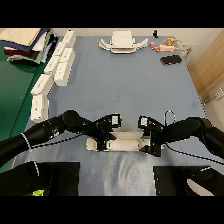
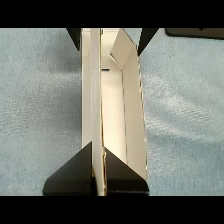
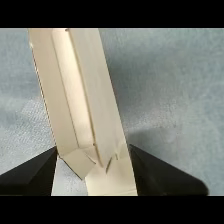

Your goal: Fold the box.

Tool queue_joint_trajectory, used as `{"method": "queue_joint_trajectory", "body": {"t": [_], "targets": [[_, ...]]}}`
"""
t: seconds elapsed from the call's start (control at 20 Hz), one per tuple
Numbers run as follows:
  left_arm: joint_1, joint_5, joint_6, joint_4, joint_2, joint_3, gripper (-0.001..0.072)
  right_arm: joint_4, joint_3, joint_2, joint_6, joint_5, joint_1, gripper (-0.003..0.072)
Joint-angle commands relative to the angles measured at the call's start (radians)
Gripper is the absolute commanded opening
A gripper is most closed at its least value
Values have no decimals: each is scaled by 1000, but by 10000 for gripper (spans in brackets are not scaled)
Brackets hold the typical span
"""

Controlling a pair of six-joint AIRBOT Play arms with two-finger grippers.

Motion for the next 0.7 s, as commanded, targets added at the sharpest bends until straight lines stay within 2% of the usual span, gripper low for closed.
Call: {"method": "queue_joint_trajectory", "body": {"t": [0.0, 0.1, 0.15, 0.4, 0.65], "targets": [[1, 0, 0, 0, 0, 0, 13, -4, 0, 5, -69, -36, -5, 719], [1, 0, 0, 0, 0, 0, 13, 25, -2, -5, -233, -36, -10, 719], [1, 0, 0, 0, 0, 0, 13, 36, -2, -16, -253, -27, -13, 719], [1, 0, 0, 0, 0, 0, 13, 51, -2, -102, -246, -55, -14, 719], [1, 0, 0, 0, 0, 0, 13, 49, -2, -122, -233, -18, -11, 720]]}}
